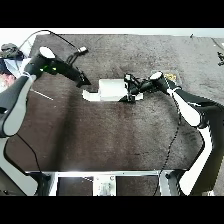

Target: Fold the box and place the chain.

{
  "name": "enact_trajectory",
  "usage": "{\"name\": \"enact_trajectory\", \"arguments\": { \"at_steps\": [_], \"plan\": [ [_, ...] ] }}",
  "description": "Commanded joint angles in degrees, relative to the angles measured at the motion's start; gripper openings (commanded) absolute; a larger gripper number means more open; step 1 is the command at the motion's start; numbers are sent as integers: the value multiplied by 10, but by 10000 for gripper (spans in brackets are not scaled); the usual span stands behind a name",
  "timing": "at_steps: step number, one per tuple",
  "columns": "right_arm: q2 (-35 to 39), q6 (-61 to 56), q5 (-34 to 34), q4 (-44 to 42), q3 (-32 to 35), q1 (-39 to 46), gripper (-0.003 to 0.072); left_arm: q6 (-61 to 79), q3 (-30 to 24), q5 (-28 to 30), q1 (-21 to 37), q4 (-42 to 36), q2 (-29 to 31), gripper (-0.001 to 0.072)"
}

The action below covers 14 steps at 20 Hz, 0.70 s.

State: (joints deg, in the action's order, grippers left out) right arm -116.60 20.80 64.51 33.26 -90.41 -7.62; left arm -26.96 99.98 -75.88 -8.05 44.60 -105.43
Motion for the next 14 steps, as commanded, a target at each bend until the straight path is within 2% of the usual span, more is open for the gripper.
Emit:
{"name": "enact_trajectory", "arguments": {
  "at_steps": [1, 3, 8, 14],
  "plan": [
    [0, 0, 0, 0, 0, 0, 525, -181, -37, 79, 36, 10, 41, 4],
    [0, 0, 0, 0, 0, 0, 525, -254, -81, 118, 61, 3, 54, 4],
    [0, 0, 0, 0, 0, 0, 525, -302, -165, 118, 82, -2, 54, 5],
    [0, 0, 0, 0, 0, 0, 525, -317, -213, 129, 85, -28, 50, 7]
  ]
}}
